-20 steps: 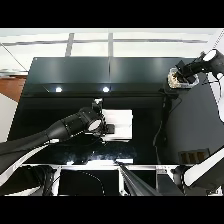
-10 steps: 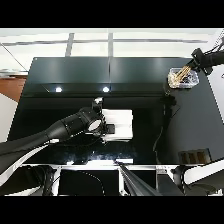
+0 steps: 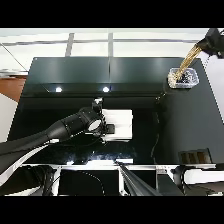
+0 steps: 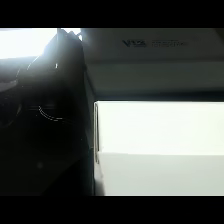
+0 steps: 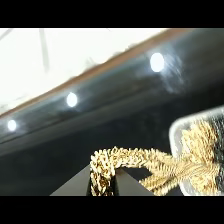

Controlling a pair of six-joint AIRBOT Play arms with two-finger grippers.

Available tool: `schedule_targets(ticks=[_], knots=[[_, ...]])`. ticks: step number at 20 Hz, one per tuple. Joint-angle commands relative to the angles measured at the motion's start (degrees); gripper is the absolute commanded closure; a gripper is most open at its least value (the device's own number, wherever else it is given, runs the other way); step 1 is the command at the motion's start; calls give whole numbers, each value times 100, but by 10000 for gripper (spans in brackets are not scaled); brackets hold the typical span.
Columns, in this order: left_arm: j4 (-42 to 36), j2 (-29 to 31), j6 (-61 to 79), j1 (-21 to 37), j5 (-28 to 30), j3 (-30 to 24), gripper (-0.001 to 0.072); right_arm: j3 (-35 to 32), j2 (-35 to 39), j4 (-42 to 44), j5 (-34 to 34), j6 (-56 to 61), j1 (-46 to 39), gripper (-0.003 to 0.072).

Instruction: Fold the box and place the chain.

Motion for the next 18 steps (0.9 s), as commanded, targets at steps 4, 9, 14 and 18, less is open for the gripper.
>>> schedule_targets(ticks=[4, 9, 14, 18], knots=[[-35, 0, 0, 2, -7, 2, 682, 4, 1445, 745, 339, -1316, 31, 663], [-7, 0, 0, 2, 13, 2, 681, -2, 2323, 986, 1305, -1685, 116, 663], [-2, 0, 0, 2, 20, 2, 682, -227, 3038, 590, 1937, -1775, 1091, 663], [17, 0, 0, 4, 57, 2, 682, -885, 3320, 444, 2758, -2072, 2044, 663]])
